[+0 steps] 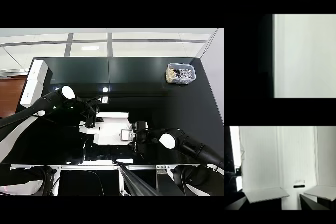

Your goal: Fold the box and place the chain.

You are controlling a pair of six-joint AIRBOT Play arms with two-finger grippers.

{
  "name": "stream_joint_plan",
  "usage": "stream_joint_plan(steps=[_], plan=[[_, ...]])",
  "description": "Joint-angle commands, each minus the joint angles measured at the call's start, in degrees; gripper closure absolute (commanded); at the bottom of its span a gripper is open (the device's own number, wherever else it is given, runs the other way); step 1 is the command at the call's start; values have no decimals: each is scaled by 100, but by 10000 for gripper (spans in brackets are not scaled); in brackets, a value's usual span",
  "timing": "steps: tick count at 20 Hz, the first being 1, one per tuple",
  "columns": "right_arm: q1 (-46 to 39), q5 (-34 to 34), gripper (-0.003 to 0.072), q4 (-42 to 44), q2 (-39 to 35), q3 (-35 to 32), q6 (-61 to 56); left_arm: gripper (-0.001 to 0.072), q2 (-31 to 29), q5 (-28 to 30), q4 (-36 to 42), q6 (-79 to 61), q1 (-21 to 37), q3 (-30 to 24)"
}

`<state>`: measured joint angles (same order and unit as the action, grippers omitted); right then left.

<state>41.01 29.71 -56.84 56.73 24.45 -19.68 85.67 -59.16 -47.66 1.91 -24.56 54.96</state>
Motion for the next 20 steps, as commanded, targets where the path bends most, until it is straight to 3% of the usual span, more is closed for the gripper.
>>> stream_joint_plan(steps=[1, 20], plan=[[162, -243, -16, 254, 50, -2, 2, 681, 4, -4, -2, -2, -2, 4], [-273, -190, -15, 409, 17, 350, 90, 682, 4, -4, 17, -2, -2, 4]])
